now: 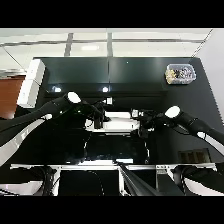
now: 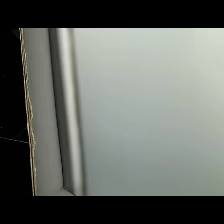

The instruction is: Fold the box and place the chain.

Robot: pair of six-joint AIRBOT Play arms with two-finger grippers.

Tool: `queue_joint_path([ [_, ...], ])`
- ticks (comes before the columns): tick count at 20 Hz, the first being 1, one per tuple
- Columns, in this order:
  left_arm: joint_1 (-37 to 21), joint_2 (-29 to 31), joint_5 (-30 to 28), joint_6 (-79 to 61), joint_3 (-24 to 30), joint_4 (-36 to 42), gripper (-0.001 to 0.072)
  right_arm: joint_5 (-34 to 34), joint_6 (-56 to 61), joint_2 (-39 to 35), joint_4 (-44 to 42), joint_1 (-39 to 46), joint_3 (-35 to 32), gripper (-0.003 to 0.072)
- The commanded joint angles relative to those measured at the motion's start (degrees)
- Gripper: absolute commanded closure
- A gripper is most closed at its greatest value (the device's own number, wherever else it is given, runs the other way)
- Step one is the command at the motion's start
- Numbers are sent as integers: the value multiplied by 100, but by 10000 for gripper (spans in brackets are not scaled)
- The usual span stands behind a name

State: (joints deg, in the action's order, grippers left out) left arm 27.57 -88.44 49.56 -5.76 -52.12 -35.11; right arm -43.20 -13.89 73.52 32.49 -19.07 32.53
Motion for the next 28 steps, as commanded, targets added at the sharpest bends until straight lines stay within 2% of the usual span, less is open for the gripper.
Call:
queue_joint_path([
  [1, 2, -2, -2, 0, -2, 0, 684, 2, 44, 13, 205, -105, 0, 93],
  [12, -4, -2, 59, 4, -2, -13, 683, 61, 87, 13, 184, -105, 0, 99],
  [13, -20, 2, 120, 2, -4, -57, 683, 55, 83, 13, 186, -105, 0, 226],
  [14, -39, 15, 201, 9, -24, -120, 675, 55, 83, 13, 188, -105, 0, 252],
  [15, -61, 50, 273, 122, -57, -181, 536, 55, 85, 13, 186, -105, 0, 253],
  [16, -92, 127, 313, 330, -83, -245, 335, 55, 83, 13, 188, -105, 0, 252],
  [17, -140, 267, 317, 643, -101, -361, 100, 55, 83, 13, 188, -105, 0, 253],
  [18, -201, 442, 330, 1036, -107, -579, -11, 55, 83, 13, 188, -105, 0, 253],
  [21, -455, 1126, 669, 2562, -129, -2022, -11, 52, 83, 13, 192, -105, 0, 253],
  [23, -671, 1561, 1233, 3792, -129, -2726, -5, 55, 83, 13, 192, -105, 0, 253],
  [24, -780, 1707, 1639, 4319, -129, -2758, 23, 55, 83, 13, 192, -105, 0, 253],
  [25, -866, 1790, 2135, 4793, -127, -2612, 118, 52, 83, 13, 195, -105, 0, 253],
  [26, -881, 1794, 2610, 5117, -118, -2347, 306, 48, 83, 13, 197, -105, 0, 253],
  [27, -852, 1764, 2983, 5180, -63, -1886, 567, 28, 81, 13, 205, -105, 0, 253],
  [28, -785, 1725, 3038, 5080, 44, -1325, 685, 31, 83, 13, 205, -105, 0, 253],
])
